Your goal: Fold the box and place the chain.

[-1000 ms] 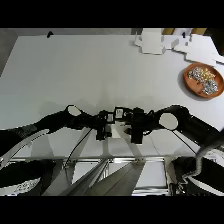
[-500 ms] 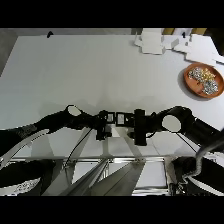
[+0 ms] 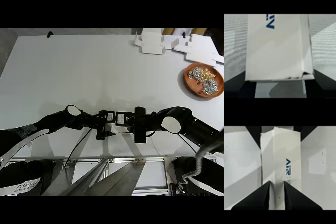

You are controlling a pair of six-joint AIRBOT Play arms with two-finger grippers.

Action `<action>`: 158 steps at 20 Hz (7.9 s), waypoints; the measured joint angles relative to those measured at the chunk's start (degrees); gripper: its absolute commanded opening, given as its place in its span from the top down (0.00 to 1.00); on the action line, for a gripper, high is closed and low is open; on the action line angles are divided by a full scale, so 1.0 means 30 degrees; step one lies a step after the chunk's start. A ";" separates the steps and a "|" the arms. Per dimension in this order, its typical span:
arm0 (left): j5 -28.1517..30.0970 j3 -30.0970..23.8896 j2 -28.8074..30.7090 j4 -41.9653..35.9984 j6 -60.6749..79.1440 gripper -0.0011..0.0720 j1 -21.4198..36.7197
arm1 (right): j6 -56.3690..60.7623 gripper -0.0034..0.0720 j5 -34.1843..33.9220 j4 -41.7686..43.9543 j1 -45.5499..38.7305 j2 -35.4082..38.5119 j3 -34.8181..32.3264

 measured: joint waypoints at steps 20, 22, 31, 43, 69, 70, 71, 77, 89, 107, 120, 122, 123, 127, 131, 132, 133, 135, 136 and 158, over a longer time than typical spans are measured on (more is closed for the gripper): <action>-0.0124 0.0000 0.0000 0.0168 0.0124 0.70 0.0000 | 0.0102 0.49 0.1341 0.1056 -0.0015 -0.0080 -0.0248; -0.0117 0.0000 0.0000 0.0124 0.0087 0.70 -0.0007 | 0.0087 0.49 0.1457 0.1246 0.0000 0.0262 -0.0255; -0.0073 0.0000 0.0000 0.0066 0.0058 0.70 -0.0007 | 0.0663 0.90 0.0335 0.1377 -0.0007 0.1610 -0.0255; -0.0051 0.0000 0.0000 0.0066 0.0058 0.70 -0.0007 | 0.1596 0.93 0.1231 0.1515 -0.0007 -0.0634 -0.0240; -0.0044 0.0000 0.0000 0.0022 0.0029 0.70 -0.0007 | 0.6761 0.93 0.2259 -0.1392 -0.2922 0.1559 0.0721; -0.0044 0.0000 0.0000 0.0022 0.0029 0.70 -0.0007 | 0.7985 0.93 0.2455 -0.2047 -0.3599 0.1763 0.0721; -0.0044 0.0000 0.0000 0.0022 0.0036 0.70 -0.0007 | 0.9180 0.93 0.2783 -0.2703 -0.4299 0.1880 0.0634; -0.0044 0.0000 0.0000 0.0036 0.0044 0.70 -0.0007 | 1.4156 0.93 0.3614 -0.5085 -0.9726 0.2164 -0.0809; -0.0044 0.0000 0.0000 0.0051 0.0051 0.70 -0.0007 | 1.6764 0.93 0.8160 -0.5413 -1.5110 0.2208 -0.1851; -0.0743 -0.0015 0.2994 0.2688 -0.4197 0.69 0.0984 | 1.7027 0.93 0.9296 -0.5348 -1.5278 0.2215 -0.1858; -0.1647 -0.0015 1.4943 1.6524 -2.5718 0.69 1.2269 | 1.7019 0.93 0.9318 -0.5340 -1.5278 0.2222 -0.1858; -0.2222 -0.0022 1.5365 1.8804 -2.7940 0.69 1.4243 | 1.7027 0.93 0.9318 -0.5340 -1.5278 0.2222 -0.1858; -0.2514 -0.0022 1.5387 1.9606 -2.8713 0.69 1.5147 | 1.7027 0.93 0.9318 -0.5340 -1.5271 0.2222 -0.1858; -0.3876 -0.0015 1.4440 2.1456 -3.0505 0.59 1.8068 | 1.7019 0.93 0.9318 -0.5340 -1.5278 0.2222 -0.1858; -0.5056 -0.0022 1.2247 2.2039 -3.1066 0.58 1.9118 | 1.7019 0.93 0.9318 -0.5340 -1.5271 0.2222 -0.1858; -0.5311 -0.0015 1.1664 2.2068 -3.1132 0.58 1.9220 | 1.7019 0.93 0.9318 -0.5348 -1.5278 0.2222 -0.1858; -0.5588 -0.0015 1.1023 2.2097 -3.1190 0.55 1.9300 | 1.7019 0.93 0.9318 -0.5348 -1.5278 0.2222 -0.1858; -0.5931 0.0000 1.0018 2.2178 -3.1270 0.29 1.9387 | 1.7027 0.93 0.9318 -0.5348 -1.5278 0.2222 -0.1858; -0.6127 -0.0007 0.9610 2.2221 -3.1401 0.17 1.9416 | 1.7019 0.93 0.9311 -0.5340 -1.5278 0.2222 -0.1858; -0.7810 -0.0022 1.7595 2.2658 -3.3601 0.04 1.7435 | 1.7019 0.93 0.9318 -0.5348 -1.5278 0.2222 -0.1858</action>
